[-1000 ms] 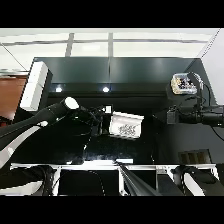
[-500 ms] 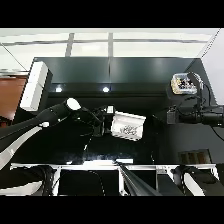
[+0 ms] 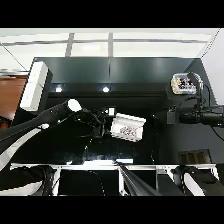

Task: Fold the box and place the chain.

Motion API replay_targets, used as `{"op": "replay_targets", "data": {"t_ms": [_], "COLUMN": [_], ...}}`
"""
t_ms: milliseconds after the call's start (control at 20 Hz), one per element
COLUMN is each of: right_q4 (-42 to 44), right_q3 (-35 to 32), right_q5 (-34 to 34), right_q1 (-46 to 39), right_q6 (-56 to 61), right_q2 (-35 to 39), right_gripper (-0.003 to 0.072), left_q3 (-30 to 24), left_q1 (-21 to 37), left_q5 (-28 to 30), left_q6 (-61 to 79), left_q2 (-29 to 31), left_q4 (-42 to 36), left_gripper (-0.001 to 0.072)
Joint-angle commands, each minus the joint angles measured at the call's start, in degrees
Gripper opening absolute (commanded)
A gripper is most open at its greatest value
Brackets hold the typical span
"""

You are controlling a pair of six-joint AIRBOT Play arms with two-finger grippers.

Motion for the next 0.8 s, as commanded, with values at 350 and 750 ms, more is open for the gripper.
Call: {"op": "replay_targets", "data": {"t_ms": [350,750], "right_q4": [-1.7,-1.3], "right_q3": [0.2,5.0], "right_q5": [-21.3,-26.7], "right_q1": [6.5,13.0], "right_q6": [5.7,-8.7], "right_q2": [-8.8,-20.5], "right_gripper": [0.0254,0.0597], "left_q3": [-0.9,-0.8], "left_q1": [-0.1,-0.1], "left_q5": [4.8,4.7], "left_q6": [-10.8,-10.8], "left_q2": [0.9,0.9], "left_q4": [3.3,3.3], "left_gripper": [0.0325,0.0326]}}
